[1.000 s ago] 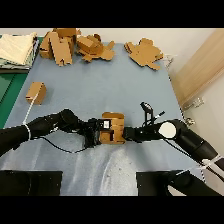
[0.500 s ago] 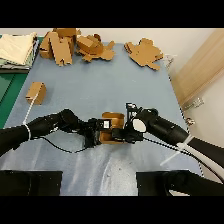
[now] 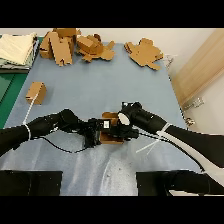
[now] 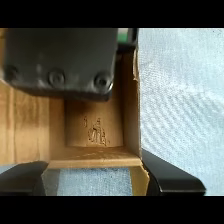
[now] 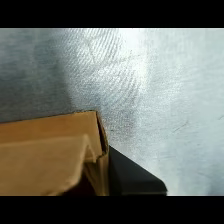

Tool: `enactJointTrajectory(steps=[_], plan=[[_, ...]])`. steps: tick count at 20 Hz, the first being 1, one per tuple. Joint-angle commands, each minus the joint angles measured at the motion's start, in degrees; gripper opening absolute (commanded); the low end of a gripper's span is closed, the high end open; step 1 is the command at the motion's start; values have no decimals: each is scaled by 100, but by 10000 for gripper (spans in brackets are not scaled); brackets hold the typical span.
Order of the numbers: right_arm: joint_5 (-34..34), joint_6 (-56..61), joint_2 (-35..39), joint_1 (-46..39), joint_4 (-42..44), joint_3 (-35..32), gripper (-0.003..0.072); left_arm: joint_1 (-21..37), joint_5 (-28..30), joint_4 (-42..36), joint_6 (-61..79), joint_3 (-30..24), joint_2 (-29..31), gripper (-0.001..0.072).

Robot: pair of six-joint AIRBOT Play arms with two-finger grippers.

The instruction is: Fold the box.

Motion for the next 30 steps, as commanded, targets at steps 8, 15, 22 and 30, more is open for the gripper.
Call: enactJointTrajectory(steps=[8, 15, 22, 30], plan=[[188, 181, -295, 7, -168, 61, 3, 2, 2, 0, 4, 2, -2, 290], [166, 105, -282, 7, -181, 63, 380, 2, 2, 0, 4, 2, -4, 290], [291, 98, 380, 7, -120, 81, 388, 2, 2, 0, 4, 2, -2, 290], [868, 295, 1897, -46, -595, 59, 61, 2, 2, 0, 4, 2, -2, 290]])
